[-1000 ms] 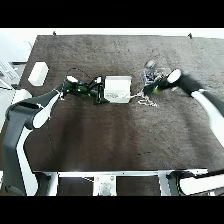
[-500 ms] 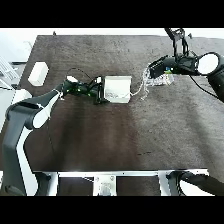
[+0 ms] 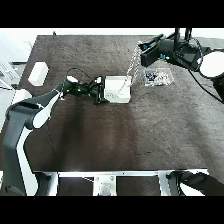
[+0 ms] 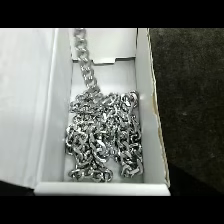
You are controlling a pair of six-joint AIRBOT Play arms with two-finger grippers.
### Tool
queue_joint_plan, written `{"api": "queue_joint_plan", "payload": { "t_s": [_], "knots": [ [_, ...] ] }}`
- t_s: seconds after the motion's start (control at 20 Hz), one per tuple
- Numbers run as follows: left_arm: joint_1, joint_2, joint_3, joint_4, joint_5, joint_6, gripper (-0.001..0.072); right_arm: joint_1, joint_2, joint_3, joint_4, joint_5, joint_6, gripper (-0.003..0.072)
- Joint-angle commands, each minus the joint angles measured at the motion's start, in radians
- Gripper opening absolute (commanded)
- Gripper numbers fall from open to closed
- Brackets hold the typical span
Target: Fold the box and place the chain.
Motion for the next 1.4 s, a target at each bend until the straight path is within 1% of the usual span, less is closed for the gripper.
{"api": "queue_joint_plan", "payload": {
  "t_s": [0.0,0.45,0.65,0.9,1.05,1.1,1.15,1.2,1.35],
  "knots": [
    [0.0,0.001,0.001,0.0,0.0,0.0,0.029,0.037,-0.022,0.006,0.0,-0.064,0.002,0.0003],
    [0.0,0.0,0.001,0.0,0.0,0.0,0.029,0.087,-0.141,-0.002,0.038,-0.061,0.002,0.0003],
    [0.0,0.0,0.001,0.0,0.0,0.0,0.029,0.087,-0.202,-0.051,0.06,-0.061,0.002,0.0003],
    [0.0,0.0,0.001,0.0,0.0,0.0,0.029,0.086,-0.349,-0.124,0.06,-0.065,0.02,0.0004],
    [0.0,0.001,0.001,0.0,0.0,0.0,0.029,0.07,-0.431,-0.126,0.059,-0.073,0.019,0.0009],
    [0.0,0.0,0.001,0.0,0.0,0.0,0.029,0.061,-0.434,-0.126,0.06,-0.075,0.023,0.0127],
    [0.0,0.001,0.001,0.0,0.0,0.0,0.029,0.053,-0.425,-0.124,0.06,-0.074,0.03,0.0366],
    [0.0,0.001,0.001,0.0,0.0,0.0,0.029,0.048,-0.404,-0.119,0.059,-0.071,0.031,0.0506],
    [0.0,0.001,0.001,0.0,0.0,0.0,0.029,0.033,-0.292,-0.113,0.036,-0.082,0.015,0.051]
  ]
}}
